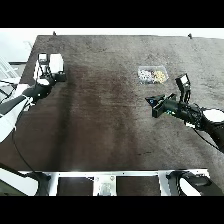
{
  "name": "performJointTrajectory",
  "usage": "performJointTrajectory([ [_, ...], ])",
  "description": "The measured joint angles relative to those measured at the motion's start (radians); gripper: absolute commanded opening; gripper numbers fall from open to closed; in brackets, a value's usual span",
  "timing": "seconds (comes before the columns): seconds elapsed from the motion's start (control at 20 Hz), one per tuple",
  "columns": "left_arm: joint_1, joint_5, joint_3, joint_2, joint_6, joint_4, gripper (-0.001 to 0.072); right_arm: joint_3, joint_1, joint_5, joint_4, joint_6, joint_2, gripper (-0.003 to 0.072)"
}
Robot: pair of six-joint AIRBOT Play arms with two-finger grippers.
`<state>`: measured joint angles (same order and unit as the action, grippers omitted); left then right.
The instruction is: Fold the box and place the chain.
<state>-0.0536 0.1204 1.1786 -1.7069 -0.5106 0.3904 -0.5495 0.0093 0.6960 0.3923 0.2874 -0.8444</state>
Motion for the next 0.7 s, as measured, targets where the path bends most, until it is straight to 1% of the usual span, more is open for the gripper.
performJointTrajectory([
  [0.2,0.0,0.0,0.0,0.0,0.0,0.0,0.0024,0.0,0.0,-0.001,0.0,0.0,0.0,0.0011],
  [0.25,0.0,0.0,0.0,0.0,0.0,0.0,0.0074,0.0,0.0,-0.001,0.0,0.0,0.0,0.0011],
  [0.35,0.0,0.0,0.0,0.0,0.0,0.0,0.032,0.0,0.0,-0.001,0.0,0.0,0.0,0.0012],
  [0.4,0.0,0.0,0.0,0.0,0.0,0.0,0.0368,0.0,0.0,-0.001,0.0,0.0,0.0,0.0013],
  [0.45,0.0,0.0,0.0,0.0,0.0,0.0,0.0387,0.0,0.0,-0.001,-0.001,0.0,0.0,0.0092],
  [0.5,0.0,0.0,0.0,0.0,0.0,0.0,0.0425,0.0,0.0,-0.001,-0.001,0.0,0.0,0.0231],
  [0.55,0.0,0.0,0.0,0.0,0.0,0.0,0.0442,0.0,0.0,0.0,0.0,0.0,0.0,0.0318],
  [0.6,0.0,0.0,0.0,0.0,0.0,0.0,0.0541,0.0,0.0,-0.001,0.0,0.0,0.0,0.0352],
  [0.65,0.0,0.0,0.0,0.0,0.0,0.0,0.0594,0.0,0.0,-0.001,0.0,0.0,0.0,0.04],
  [0.7,0.0,0.0,0.0,0.0,0.0,0.0,0.0654,0.0,0.0,0.0,0.0,0.0,0.0,0.0473],
])
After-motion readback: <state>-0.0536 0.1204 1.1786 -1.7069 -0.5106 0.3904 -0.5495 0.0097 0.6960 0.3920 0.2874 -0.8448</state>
